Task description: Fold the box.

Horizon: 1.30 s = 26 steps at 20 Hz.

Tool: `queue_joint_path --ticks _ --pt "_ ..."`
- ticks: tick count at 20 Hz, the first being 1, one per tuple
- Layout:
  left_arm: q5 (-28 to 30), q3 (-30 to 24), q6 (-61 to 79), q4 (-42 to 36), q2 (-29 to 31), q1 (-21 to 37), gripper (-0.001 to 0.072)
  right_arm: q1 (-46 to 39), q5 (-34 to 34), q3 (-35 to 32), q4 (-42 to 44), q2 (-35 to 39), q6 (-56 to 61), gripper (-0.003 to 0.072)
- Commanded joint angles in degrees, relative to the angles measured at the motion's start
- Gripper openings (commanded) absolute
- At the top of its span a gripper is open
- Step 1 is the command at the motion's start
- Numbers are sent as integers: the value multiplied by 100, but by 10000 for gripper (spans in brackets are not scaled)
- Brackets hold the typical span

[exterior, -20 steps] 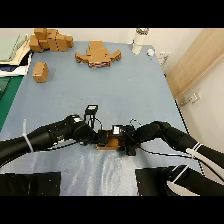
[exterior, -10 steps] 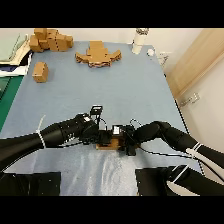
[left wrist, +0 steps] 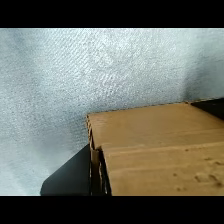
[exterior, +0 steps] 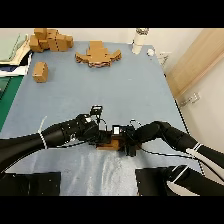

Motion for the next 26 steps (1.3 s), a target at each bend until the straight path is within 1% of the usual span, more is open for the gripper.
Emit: queue_joint_path --ticks 1,2,3,4,5,9,11,13,15,17,20,23,24,26 --pt "50 4 9 -101 -2 -63 13 -2 17 4 -7 0 -9 505" --pt "52 4 7 -127 -2 -63 14 -2 15 4 -7 0 -9 505" --pt "52 4 9 -168 2 -61 48 -2 17 4 -7 0 -9 505" --pt "46 4 -11 -184 2 -61 254 -2 17 4 -7 0 -9 505" --pt "33 7 -28 -188 4 -48 355 -2 17 4 -7 0 -9 505" --pt "-98 168 -35 -223 4 -20 357 -2 17 4 -7 0 -9 505" --pt "-457 328 -35 -330 4 103 357 -2 15 4 -7 0 -9 505" --pt "-1014 496 -26 -645 4 361 357 -2 17 4 -7 0 -9 505" --pt "-1550 654 186 -953 4 713 358 -2 17 4 -7 0 -9 505" --pt "-1873 769 505 -1370 4 1084 358 -2 17 4 -7 0 -9 505" --pt "-2063 789 1200 -2337 2 1703 358 -2 17 4 -7 0 -9 505" --pt "-2063 789 2033 -3300 2 2310 358 -2 17 4 -7 0 -9 505" --pt "-2072 789 2326 -3508 2 2527 358 -2 17 4 -7 0 -9 505" --pt "-2201 787 2898 -3654 2 2957 358 -2 17 4 -7 0 -9 505"
